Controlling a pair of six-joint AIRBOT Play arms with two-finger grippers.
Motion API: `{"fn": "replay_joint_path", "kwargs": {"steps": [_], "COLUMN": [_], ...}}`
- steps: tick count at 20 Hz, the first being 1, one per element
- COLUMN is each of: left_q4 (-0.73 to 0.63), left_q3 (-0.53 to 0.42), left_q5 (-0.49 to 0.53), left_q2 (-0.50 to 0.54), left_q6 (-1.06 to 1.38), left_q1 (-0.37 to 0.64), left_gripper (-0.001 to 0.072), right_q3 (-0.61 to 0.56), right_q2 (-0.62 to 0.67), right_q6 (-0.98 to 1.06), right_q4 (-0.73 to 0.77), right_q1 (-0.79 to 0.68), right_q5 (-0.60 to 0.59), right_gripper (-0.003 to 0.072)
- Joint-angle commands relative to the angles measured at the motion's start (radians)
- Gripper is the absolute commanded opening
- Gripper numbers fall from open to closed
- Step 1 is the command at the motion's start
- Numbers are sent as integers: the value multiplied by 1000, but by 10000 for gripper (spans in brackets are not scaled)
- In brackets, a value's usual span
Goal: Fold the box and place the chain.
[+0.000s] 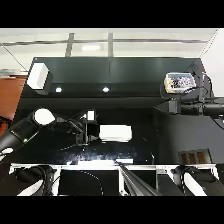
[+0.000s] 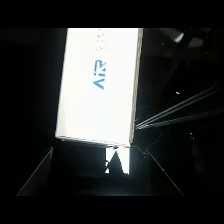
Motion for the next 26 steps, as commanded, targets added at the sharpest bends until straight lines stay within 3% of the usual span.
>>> {"fn": "replay_joint_path", "kwargs": {"steps": [1, 4, 7, 10, 26], "left_q4": [12, 5, -8, -68, -57], "left_q3": [65, 130, 216, 270, 277], "left_q5": [17, 104, 106, 86, 4], "left_q2": [8, -100, -232, -318, -384], "left_q6": [-92, -106, -109, -109, -109], "left_q1": [-38, -135, -219, -227, -228], "left_gripper": [710, 709, 709, 709, 710], "right_q3": [0, 0, 0, 0, 0], "right_q2": [7, 7, 7, 7, 7], "right_q6": [-4, -3, -3, -3, -3], "right_q4": [-52, -55, -54, -54, -55], "right_q1": [-15, -15, -15, -14, -14], "right_q5": [0, -33, -35, -21, -33], "right_gripper": [12, 12, 12, 13, 13]}}
